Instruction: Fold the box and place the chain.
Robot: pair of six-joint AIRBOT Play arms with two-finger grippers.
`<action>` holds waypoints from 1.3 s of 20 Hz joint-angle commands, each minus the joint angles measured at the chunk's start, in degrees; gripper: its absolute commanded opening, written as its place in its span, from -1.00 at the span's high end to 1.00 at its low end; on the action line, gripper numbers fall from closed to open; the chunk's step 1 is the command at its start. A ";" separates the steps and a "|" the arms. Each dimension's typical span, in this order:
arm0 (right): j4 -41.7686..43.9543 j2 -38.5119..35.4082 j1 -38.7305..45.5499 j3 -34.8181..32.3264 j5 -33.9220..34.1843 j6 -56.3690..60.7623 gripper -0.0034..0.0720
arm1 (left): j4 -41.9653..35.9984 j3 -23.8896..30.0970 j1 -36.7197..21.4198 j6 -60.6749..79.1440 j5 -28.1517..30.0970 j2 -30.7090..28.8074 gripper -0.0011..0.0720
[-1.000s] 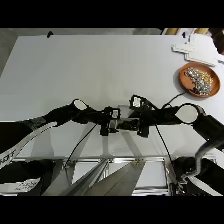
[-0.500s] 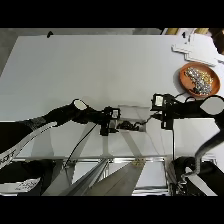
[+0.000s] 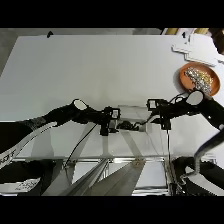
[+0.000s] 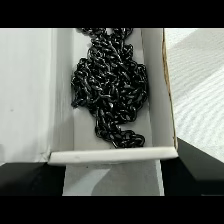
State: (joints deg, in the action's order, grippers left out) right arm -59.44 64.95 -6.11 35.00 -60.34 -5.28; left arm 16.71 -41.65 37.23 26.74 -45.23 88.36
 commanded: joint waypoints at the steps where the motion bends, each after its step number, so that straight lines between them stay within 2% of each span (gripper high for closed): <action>1: -0.11 4.70 -2.14 -0.07 1.97 -2.45 0.06 | 0.02 -0.04 0.00 0.02 0.02 0.02 0.51; 2: -0.09 5.20 -2.40 -0.11 2.14 -2.45 0.07 | 0.02 -0.04 0.00 0.02 0.02 0.02 0.51; 5: 0.92 5.46 -2.49 -0.26 2.49 -2.38 0.32 | 0.02 -0.04 0.00 0.02 0.02 0.02 0.51; 7: 3.04 5.46 -2.51 -0.26 2.34 -2.27 0.40 | 0.02 -0.04 0.00 0.02 0.02 0.02 0.51; 10: 5.25 4.50 -2.51 -0.26 -0.94 -1.99 0.86 | 0.02 -0.04 0.00 0.02 0.02 0.02 0.51; 12: 1.90 1.66 -2.51 -0.28 -2.73 3.15 0.86 | 0.02 -0.04 0.00 0.02 0.02 0.02 0.51; 15: -8.24 -5.90 -2.51 -0.28 -4.37 19.80 0.86 | 0.02 -0.04 0.00 0.02 0.02 0.02 0.51; 17: -9.07 -12.00 -2.51 -0.28 -7.91 24.83 0.86 | 0.02 -0.04 0.00 0.02 0.02 0.02 0.51; 19: -3.93 -18.05 -2.51 -0.31 -10.54 25.03 0.86 | 0.02 -0.04 0.00 0.02 0.02 0.02 0.51; 21: 4.92 -22.77 -2.54 -0.48 -10.69 25.00 0.86 | 0.02 -0.04 0.00 0.02 0.02 0.02 0.51; 23: 14.73 -25.92 -3.39 -1.05 -8.02 25.03 0.86 | 0.02 -0.04 0.00 0.02 0.02 0.02 0.51; 26: 19.80 -26.40 -10.73 -1.11 -1.68 25.33 0.86 | 0.00 -0.04 0.00 0.02 0.02 0.02 0.51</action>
